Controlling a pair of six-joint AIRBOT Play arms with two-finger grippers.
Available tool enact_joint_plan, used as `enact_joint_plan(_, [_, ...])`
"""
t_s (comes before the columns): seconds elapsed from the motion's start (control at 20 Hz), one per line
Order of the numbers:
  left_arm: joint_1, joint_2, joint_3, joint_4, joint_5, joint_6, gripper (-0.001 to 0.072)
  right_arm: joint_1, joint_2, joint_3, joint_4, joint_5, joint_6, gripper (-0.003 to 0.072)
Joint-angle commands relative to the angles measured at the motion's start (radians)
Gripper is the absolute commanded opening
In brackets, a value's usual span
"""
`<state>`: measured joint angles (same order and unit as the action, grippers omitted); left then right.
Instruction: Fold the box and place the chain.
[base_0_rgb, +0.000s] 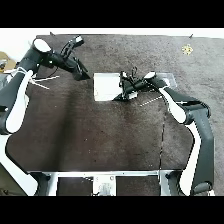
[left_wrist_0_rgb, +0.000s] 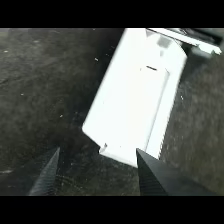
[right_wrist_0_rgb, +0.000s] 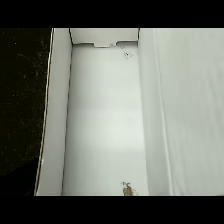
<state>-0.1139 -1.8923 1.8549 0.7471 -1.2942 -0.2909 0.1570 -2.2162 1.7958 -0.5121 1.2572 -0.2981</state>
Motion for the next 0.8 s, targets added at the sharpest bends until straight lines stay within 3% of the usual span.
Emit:
enact_joint_plan(0.0, [0.064,-0.002,-0.137,-0.191,-0.010,0.305,0.0594,0.000,0.001,0.001,0.000,0.000,0.000,0.0437])
enact_joint_plan(0.1, [0.072,-0.022,-0.202,-0.267,-0.013,0.397,0.0595,0.000,0.001,0.001,0.000,0.000,0.000,0.0437])
enact_joint_plan(0.2, [0.072,-0.061,-0.211,-0.276,-0.015,0.406,0.0595,0.000,0.001,0.001,0.000,0.000,0.000,0.0437])
enact_joint_plan(0.3, [0.072,-0.097,-0.212,-0.277,-0.015,0.458,0.0643,0.000,0.001,0.001,0.000,0.000,0.000,0.0437])
enact_joint_plan(0.35, [0.072,-0.109,-0.212,-0.277,-0.015,0.507,0.0711,0.000,0.001,0.001,0.000,0.000,0.000,0.0437])
enact_joint_plan(0.75, [0.071,-0.157,-0.215,-0.285,-0.028,0.641,0.0715,0.000,0.001,0.001,0.000,0.000,0.000,0.0437])
